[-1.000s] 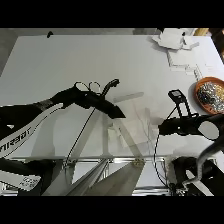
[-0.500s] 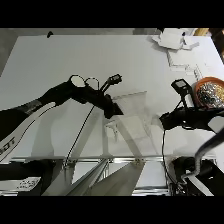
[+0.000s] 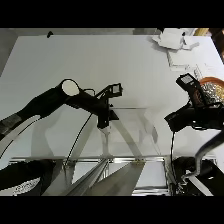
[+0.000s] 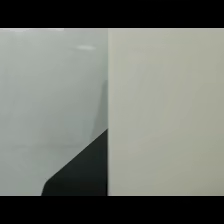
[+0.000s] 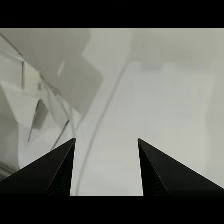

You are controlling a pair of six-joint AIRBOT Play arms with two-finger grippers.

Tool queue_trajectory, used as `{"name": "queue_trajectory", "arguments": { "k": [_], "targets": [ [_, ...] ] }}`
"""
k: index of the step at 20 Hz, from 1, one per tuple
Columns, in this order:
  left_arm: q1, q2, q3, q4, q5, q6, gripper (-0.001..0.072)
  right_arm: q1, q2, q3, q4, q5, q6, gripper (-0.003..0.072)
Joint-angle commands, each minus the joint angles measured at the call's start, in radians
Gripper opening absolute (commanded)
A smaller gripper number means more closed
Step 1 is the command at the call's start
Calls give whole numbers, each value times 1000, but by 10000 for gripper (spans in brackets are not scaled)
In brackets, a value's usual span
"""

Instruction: Fold the box and place the chain.

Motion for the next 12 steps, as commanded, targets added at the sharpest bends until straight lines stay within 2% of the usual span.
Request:
{"name": "queue_trajectory", "arguments": {
  "k": [1, 6, 12],
  "targets": [
    [-20, -72, -19, 35, 100, 73, 0, 1, 1, 4, 70, -44, -4, 433],
    [-87, -118, -19, 34, 270, 75, 6, 1, 1, 1, 76, -55, -4, 433],
    [-97, -159, -19, 31, 284, 87, 4, 1, 1, 1, 72, -58, -5, 433]
  ]
}}
